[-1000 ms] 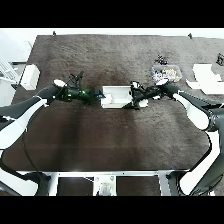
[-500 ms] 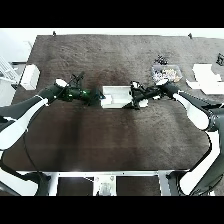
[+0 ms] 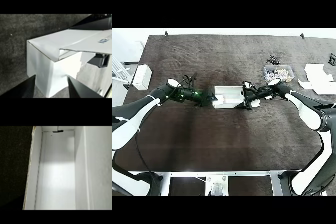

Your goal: Fold the box and place the chain.

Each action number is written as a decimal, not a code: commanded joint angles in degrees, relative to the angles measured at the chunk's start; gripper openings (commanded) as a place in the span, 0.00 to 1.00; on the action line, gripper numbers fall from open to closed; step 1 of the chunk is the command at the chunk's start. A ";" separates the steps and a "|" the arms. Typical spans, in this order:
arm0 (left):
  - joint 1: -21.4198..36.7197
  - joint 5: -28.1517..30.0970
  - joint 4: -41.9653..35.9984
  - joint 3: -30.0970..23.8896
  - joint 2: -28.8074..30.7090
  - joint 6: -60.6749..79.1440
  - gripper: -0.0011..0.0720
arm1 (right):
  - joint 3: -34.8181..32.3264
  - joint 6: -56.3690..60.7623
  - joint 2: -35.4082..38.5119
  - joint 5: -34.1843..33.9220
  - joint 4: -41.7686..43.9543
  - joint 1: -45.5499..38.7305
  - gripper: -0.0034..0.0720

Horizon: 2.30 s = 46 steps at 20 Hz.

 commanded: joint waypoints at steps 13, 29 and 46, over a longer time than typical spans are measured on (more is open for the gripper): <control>-1.92 3.04 2.29 1.31 0.02 -11.50 0.64 | 0.00 0.02 0.00 0.00 0.02 -0.02 0.82; -6.27 6.49 19.74 8.00 -0.11 -32.00 0.64 | 0.00 0.02 0.00 0.00 0.04 -0.02 0.82; -4.83 0.59 19.93 10.99 -0.11 -27.17 0.48 | 0.00 0.02 0.00 0.00 0.02 -0.02 0.82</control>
